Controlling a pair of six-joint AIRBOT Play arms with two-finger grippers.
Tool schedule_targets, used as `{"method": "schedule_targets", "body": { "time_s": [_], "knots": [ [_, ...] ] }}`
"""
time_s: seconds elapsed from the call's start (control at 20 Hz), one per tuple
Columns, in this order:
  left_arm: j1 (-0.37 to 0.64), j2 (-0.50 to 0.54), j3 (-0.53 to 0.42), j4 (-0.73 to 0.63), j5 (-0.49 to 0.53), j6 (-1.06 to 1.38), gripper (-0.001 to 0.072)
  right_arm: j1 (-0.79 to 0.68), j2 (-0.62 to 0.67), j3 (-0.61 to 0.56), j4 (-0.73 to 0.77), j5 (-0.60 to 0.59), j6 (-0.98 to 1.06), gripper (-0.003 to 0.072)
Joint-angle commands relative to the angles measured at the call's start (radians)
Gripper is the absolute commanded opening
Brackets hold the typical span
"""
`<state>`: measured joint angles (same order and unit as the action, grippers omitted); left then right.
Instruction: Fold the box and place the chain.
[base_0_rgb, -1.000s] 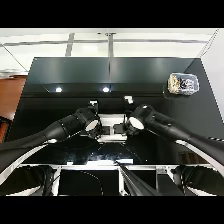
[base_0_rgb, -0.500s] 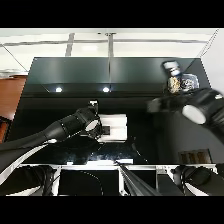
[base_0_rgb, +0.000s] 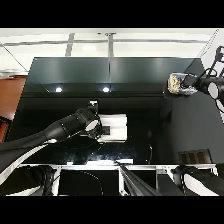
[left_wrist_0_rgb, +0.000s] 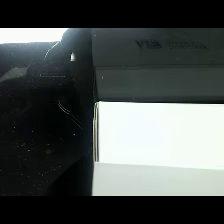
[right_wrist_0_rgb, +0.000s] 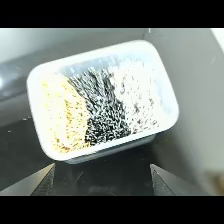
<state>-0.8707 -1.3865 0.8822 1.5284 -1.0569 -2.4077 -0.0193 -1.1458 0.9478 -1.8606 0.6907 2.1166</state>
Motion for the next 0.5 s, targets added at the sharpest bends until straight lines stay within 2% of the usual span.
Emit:
{"method": "schedule_targets", "body": {
  "time_s": [0.0,0.1,0.25,0.3,0.35,0.45],
  "knots": [
    [0.000,0.000,0.000,0.000,0.001,0.000,0.0029,-0.079,-0.193,0.109,0.244,-0.029,-0.106,0.0720],
    [0.000,0.000,0.000,0.001,0.002,0.000,0.0029,-0.093,-0.319,0.277,0.315,0.090,-0.091,0.0720],
    [0.000,0.000,0.000,0.001,0.002,0.000,0.0029,-0.111,-0.486,0.529,0.367,0.334,0.082,0.0720],
    [0.000,0.000,0.000,0.001,0.002,0.000,0.0029,-0.117,-0.520,0.576,0.418,0.364,0.136,0.0719],
    [0.000,0.000,0.000,0.001,0.002,0.000,0.0029,-0.123,-0.544,0.604,0.484,0.363,0.185,0.0680],
    [0.000,0.000,0.000,0.001,0.002,0.000,0.0029,-0.124,-0.568,0.615,0.565,0.338,0.247,0.0679]
  ]
}}
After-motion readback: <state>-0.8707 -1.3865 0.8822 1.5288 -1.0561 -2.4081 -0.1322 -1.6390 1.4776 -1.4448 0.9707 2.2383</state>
